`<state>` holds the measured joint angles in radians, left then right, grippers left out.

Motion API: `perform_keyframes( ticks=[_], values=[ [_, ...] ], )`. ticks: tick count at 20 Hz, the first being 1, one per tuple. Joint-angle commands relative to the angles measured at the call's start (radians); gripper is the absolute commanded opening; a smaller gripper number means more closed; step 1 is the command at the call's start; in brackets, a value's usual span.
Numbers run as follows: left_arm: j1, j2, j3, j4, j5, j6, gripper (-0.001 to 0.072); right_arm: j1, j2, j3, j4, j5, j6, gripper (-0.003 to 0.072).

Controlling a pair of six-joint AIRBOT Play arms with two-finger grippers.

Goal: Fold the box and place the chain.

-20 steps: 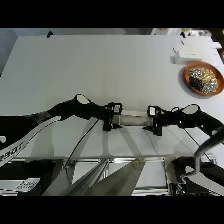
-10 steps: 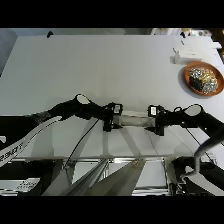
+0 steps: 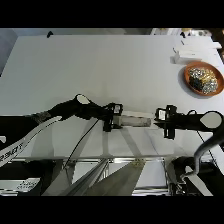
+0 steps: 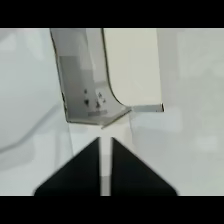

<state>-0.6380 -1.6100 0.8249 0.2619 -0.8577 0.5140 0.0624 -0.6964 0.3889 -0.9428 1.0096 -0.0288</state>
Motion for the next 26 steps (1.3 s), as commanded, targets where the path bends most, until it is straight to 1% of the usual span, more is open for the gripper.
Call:
perform_keyframes(
  ticks=[1,3,5,7,9,11,13,17,19,23,26],
  values=[
    [0.000,0.000,0.000,0.000,0.001,0.000,0.0185,0.000,0.082,0.001,0.145,0.080,0.003,0.0022],
    [0.000,0.000,0.000,0.000,0.001,0.000,0.0185,0.000,0.082,0.001,0.257,0.063,-0.030,0.0022],
    [0.000,0.000,0.000,0.000,0.001,0.000,0.0185,0.000,0.079,0.001,0.317,-0.015,-0.032,0.0022],
    [0.000,0.000,0.000,0.000,0.001,0.000,0.0185,0.000,0.061,0.001,0.330,-0.127,-0.032,0.0022],
    [0.000,0.000,0.000,0.000,0.001,0.000,0.0185,0.000,0.012,0.001,0.331,-0.228,-0.031,0.0022],
    [0.000,0.000,0.000,0.000,0.001,0.000,0.0185,0.000,-0.060,0.001,0.330,-0.293,-0.023,0.0022],
    [0.000,0.000,0.000,0.000,0.001,0.000,0.0185,0.000,-0.139,0.001,0.330,-0.324,-0.023,0.0022],
    [0.000,0.000,0.000,0.000,0.001,0.000,0.0185,0.000,-0.263,0.001,0.328,-0.332,-0.020,0.0022],
    [0.000,0.000,0.000,0.000,0.001,0.000,0.0185,0.000,-0.285,0.001,0.328,-0.319,-0.021,0.0022],
    [0.000,0.000,0.000,0.000,0.001,0.000,0.0185,0.000,-0.281,0.002,0.330,-0.292,-0.021,0.0021],
    [0.000,0.000,0.000,0.000,0.001,0.000,0.0185,0.000,-0.220,0.010,0.333,-0.257,-0.021,0.0021]
  ],
)
